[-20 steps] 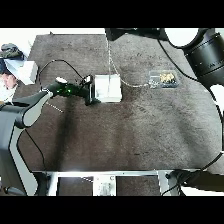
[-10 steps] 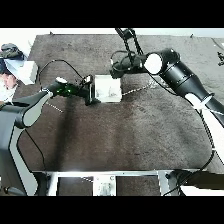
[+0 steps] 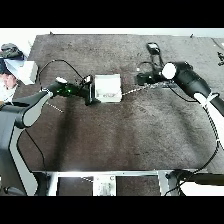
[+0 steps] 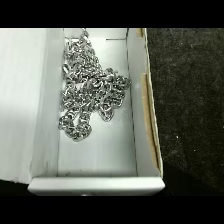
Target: Fold the box and place the chain.
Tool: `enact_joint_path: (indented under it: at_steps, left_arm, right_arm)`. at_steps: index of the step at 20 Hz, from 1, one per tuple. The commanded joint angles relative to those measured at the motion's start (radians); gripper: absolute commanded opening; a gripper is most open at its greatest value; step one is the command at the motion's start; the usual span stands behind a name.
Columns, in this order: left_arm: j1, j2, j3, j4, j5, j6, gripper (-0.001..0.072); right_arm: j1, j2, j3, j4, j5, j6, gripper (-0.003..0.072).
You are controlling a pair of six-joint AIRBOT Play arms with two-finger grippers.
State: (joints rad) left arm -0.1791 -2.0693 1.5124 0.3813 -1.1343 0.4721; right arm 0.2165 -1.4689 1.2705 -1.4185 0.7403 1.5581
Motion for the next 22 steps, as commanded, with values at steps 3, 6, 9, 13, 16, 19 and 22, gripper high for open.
enact_joint_path:
  at_steps: [3,6,9,13,16,19,22]
  left_arm:
    - [0.0,0.0,0.0,0.0,0.0,0.0,0.0489]
    - [0.0,0.0,0.0,0.0,0.0,0.0,0.0489]
    - [0.0,0.0,0.0,0.0,0.0,0.0,0.0489]
    - [0.0,0.0,0.0,0.0,0.0,0.0,0.0489]
    - [0.0,0.0,0.0,0.0,0.0,0.0,0.0489]
    - [0.0,0.0,0.0,0.0,0.0,0.0,0.0489]
    - [0.0,0.0,0.0,0.0,0.0,0.0,0.0489]
  right_arm:
    - [-0.169,-0.006,-0.226,0.13,-0.228,0.144,0.0438]
    - [-0.175,-0.041,-0.232,0.206,-0.323,0.135,0.0438]
    - [-0.174,-0.113,-0.22,0.367,-0.406,0.052,0.0437]
    - [-0.173,-0.226,-0.151,0.542,-0.426,-0.085,0.0336]
    - [-0.17,-0.263,-0.123,0.568,-0.458,-0.085,0.0335]
    - [-0.161,-0.264,-0.108,0.571,-0.519,-0.085,0.0217]
    - [-0.144,-0.259,-0.092,0.572,-0.504,-0.083,0.001]
